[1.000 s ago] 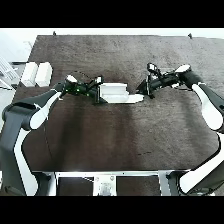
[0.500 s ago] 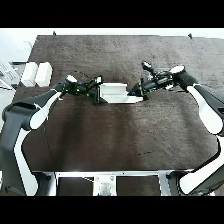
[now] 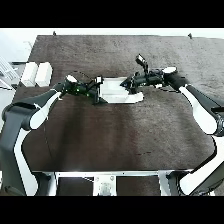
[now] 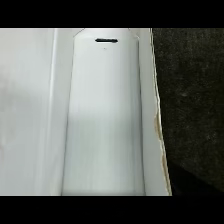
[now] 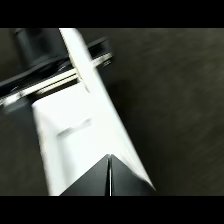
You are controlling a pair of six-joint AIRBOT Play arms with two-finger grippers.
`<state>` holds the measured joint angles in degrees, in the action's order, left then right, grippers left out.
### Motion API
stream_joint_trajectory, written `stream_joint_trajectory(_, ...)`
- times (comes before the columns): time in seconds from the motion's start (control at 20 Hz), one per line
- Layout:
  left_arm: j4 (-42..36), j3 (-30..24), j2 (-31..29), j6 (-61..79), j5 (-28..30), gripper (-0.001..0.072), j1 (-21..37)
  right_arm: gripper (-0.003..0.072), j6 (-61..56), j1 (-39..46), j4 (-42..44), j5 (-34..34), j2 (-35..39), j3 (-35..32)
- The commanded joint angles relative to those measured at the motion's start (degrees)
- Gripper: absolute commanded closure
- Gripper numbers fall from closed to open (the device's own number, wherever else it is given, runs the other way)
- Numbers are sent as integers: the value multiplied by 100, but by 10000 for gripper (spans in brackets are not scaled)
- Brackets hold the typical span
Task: Fold the box and place the chain.
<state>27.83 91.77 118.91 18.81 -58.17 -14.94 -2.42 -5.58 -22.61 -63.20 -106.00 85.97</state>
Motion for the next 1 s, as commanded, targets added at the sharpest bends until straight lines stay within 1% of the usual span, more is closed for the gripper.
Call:
stream_joint_trajectory(0.0,2,-2,2,11,7,294,-2,674,-63,-127,125,649,-20,197)
stream_joint_trajectory(0.45,2,-2,2,11,9,295,-2,673,-107,-649,118,752,-280,223)
stream_joint_trajectory(0.65,2,-2,2,9,4,294,-2,673,-319,-634,116,1257,-326,223)
stream_joint_trajectory(0.85,2,-2,2,9,4,294,-2,674,-472,-614,92,1554,-382,223)
stream_joint_trajectory(0.95,2,-2,2,9,2,294,-2,673,-535,-579,57,1589,-444,221)
